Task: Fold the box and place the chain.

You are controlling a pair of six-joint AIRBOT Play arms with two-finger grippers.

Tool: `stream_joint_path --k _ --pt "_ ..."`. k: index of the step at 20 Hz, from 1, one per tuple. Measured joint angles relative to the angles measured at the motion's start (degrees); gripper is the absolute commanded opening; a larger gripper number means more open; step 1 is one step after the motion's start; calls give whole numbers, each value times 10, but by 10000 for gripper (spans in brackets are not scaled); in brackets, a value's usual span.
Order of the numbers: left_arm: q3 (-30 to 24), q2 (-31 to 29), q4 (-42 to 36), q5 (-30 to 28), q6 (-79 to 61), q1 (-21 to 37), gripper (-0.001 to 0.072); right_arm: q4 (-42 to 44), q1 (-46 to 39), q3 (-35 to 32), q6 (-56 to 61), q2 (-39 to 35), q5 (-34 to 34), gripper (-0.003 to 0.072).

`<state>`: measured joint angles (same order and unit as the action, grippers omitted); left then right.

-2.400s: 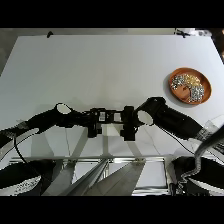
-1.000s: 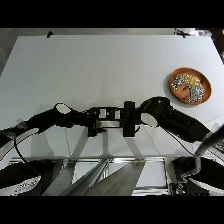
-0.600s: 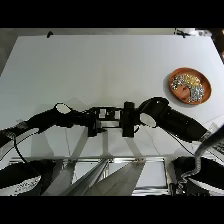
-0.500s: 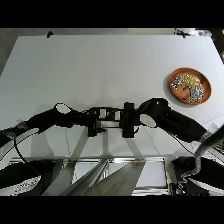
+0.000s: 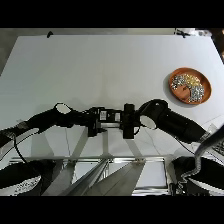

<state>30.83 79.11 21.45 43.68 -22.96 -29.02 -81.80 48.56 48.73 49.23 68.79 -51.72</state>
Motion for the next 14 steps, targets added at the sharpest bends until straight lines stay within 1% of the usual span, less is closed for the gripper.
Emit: stream_joint_path --k 3,4,5,7,9,14 --pt "0 0 -1 0 0 0 143 3 0 -3 0 0 -5 212" --pt "0 0 -1 0 0 0 143 4 0 -4 0 0 -6 276" --pt "0 0 -1 1 0 0 143 5 0 -4 0 0 -9 310" --pt "0 0 0 3 0 0 143 -1 0 -6 0 -3 -12 337" --pt "0 0 3 5 -1 0 143 -4 -1 -7 2 -11 -12 347" --pt "0 0 2 3 0 0 143 13 -1 -6 2 -35 29 344"
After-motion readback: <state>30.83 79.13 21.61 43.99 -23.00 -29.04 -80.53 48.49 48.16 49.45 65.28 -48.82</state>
